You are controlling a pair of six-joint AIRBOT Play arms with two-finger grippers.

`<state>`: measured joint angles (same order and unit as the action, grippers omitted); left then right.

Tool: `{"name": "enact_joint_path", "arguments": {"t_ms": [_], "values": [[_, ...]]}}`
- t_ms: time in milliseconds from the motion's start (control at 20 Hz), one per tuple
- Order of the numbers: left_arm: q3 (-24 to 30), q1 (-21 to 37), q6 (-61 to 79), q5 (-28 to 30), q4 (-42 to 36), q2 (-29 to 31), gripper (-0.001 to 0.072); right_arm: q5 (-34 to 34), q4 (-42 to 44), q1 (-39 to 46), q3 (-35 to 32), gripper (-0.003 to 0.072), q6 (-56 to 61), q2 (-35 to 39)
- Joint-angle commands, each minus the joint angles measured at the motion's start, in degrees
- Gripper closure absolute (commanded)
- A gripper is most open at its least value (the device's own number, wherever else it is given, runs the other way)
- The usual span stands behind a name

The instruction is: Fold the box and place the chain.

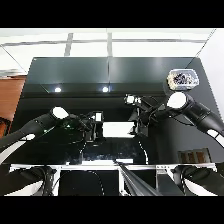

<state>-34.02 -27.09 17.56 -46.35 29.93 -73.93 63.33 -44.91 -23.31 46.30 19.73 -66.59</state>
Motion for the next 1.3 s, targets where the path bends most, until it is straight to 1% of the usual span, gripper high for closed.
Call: {"name": "enact_joint_path", "arguments": {"t_ms": [0,200,300,400,450,500,600,650,700,1250], "values": [[0.0,0.0,-0.1,0.1,0.1,0.0,0.0289,0.7,0.2,0.0,-0.1,-0.0018,0.0,-0.1],[0.0,0.0,-0.1,0.1,0.1,0.0,0.0289,0.2,0.2,0.0,-0.4,-0.0018,0.0,-1.6],[0.0,0.0,-0.1,0.1,0.1,0.0,0.0289,-1.7,0.3,0.0,-0.4,-0.0018,0.0,-1.8],[0.0,0.0,-0.1,0.1,0.1,0.0,0.0288,-2.1,0.3,0.0,-0.4,-0.0014,-0.1,-1.8],[0.0,0.0,-0.1,0.1,0.1,0.0,0.0289,-2.1,0.3,0.0,-0.4,0.0166,-0.1,-1.8],[0.0,0.0,-0.1,0.1,0.1,0.0,0.0289,-1.7,0.3,0.0,-0.4,0.0266,-0.1,-1.8],[0.0,0.0,-0.1,0.1,0.1,0.0,0.0289,-1.6,0.3,0.0,-0.4,0.0273,-0.1,-1.8],[0.0,0.0,-0.1,0.1,0.1,0.0,0.0289,-1.6,0.3,0.0,-0.4,0.0363,-0.1,-1.8],[0.0,0.0,-0.1,0.1,0.1,0.0,0.0289,-1.6,0.3,0.0,-0.4,0.0491,0.0,-1.8],[0.0,0.0,-0.1,0.1,0.1,0.0,0.0289,-1.4,0.0,0.0,-0.4,0.0485,0.0,-1.8]]}}
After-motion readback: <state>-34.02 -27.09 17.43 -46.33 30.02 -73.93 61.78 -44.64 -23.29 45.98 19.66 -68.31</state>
